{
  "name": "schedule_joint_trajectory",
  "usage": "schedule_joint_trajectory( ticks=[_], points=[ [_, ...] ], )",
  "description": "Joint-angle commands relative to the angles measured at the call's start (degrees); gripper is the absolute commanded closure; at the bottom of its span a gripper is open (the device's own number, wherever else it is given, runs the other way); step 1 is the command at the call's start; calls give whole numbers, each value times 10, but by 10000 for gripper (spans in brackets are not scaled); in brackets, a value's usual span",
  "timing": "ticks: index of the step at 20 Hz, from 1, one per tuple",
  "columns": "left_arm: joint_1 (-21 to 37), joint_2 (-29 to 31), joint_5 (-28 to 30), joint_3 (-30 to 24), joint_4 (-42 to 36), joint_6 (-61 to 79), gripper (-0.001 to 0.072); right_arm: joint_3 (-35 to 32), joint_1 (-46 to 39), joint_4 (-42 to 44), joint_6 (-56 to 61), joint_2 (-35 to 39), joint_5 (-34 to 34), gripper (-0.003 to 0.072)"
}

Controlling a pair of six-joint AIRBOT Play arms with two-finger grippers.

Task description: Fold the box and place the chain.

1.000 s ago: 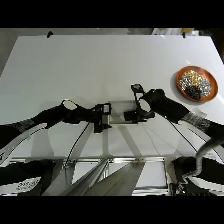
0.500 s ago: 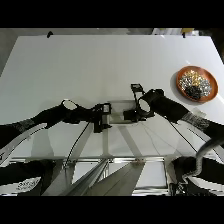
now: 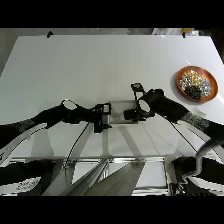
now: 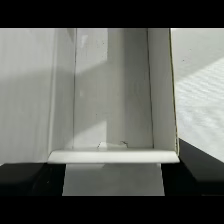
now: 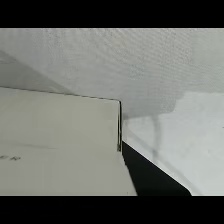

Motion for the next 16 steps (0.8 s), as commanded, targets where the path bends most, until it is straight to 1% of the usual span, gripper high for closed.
schedule_joint_trajectory(
  ticks=[1, 4, 6, 12, 14, 15, 16],
  points=[
    [0, 0, 3, 0, 0, 0, 560, 0, 0, -30, 23, 0, 19, 569],
    [0, 0, 3, 0, 0, 0, 560, 0, 0, -28, 24, -4, 19, 569],
    [0, 0, 3, 0, 0, 0, 560, 0, 0, -24, 25, -12, 34, 565],
    [0, 0, 3, 0, 0, 0, 560, 0, 0, -21, 29, -17, 34, 569],
    [0, 0, 3, 0, 0, 0, 560, 0, 0, -11, 29, -19, 33, 591],
    [0, 0, 3, 0, 0, 0, 560, 0, 0, -7, 29, -20, 32, 619],
    [0, 0, 3, 0, 0, 0, 560, 0, 0, -4, 29, -20, 30, 665]
  ],
)
